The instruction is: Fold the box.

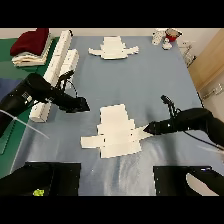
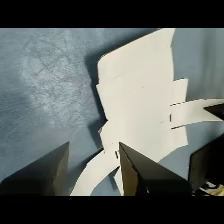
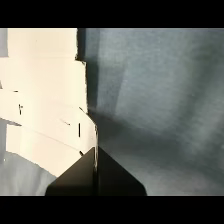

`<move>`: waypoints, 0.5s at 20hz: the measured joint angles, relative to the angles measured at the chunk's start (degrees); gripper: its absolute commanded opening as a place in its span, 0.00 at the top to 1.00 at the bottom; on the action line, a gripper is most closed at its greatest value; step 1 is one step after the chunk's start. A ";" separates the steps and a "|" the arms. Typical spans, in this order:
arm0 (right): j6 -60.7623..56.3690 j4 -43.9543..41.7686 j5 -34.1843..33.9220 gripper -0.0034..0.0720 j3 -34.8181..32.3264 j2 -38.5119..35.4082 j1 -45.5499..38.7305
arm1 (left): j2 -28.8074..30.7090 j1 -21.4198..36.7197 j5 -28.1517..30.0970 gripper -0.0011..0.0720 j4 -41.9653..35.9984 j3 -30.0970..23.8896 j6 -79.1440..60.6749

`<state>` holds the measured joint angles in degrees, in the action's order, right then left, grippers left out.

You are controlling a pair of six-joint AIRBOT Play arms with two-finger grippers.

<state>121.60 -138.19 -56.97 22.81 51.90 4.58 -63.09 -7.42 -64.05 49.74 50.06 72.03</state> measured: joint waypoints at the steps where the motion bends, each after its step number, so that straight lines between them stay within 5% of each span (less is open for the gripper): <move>1: -0.44 -0.04 1.73 0.95 -2.08 -3.08 1.14 | -1.57 0.85 -0.68 0.34 -2.25 0.33 -1.95; 10: -3.15 -0.09 7.58 0.95 -8.24 -14.08 4.61 | -17.64 2.69 -4.87 0.34 -15.65 1.40 -17.86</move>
<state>118.45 -138.28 -49.39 14.57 37.82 9.19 -80.73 -4.73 -68.93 34.09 51.46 54.17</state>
